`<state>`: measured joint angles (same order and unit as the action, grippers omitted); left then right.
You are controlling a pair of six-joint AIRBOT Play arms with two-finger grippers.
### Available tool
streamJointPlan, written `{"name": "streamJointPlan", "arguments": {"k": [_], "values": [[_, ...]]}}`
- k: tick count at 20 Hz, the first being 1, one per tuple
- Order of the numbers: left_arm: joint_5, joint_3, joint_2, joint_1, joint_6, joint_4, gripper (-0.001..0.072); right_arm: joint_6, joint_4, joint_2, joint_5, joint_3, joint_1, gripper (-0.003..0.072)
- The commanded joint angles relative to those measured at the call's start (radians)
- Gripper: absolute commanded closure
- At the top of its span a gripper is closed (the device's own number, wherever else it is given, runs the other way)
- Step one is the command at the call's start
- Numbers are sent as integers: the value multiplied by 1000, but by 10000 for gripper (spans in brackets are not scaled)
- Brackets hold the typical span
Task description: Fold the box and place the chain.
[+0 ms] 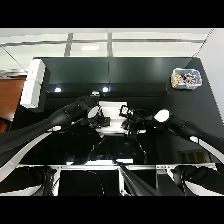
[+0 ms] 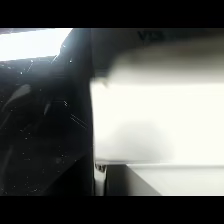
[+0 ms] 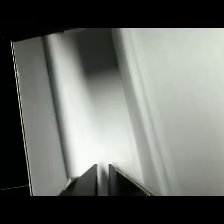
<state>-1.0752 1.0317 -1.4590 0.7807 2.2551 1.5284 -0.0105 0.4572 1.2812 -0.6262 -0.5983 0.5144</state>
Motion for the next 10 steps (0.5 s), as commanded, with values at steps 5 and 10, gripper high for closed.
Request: {"name": "streamJointPlan", "arguments": {"k": [5, 10], "values": [[-4, 1, 0, 0, 0, 0, 683, 753, 206, -129, -303, -60, -151, 669], [-3, 1, 0, 0, 0, 0, 682, 1241, 520, -251, -614, -71, -518, 668]]}}
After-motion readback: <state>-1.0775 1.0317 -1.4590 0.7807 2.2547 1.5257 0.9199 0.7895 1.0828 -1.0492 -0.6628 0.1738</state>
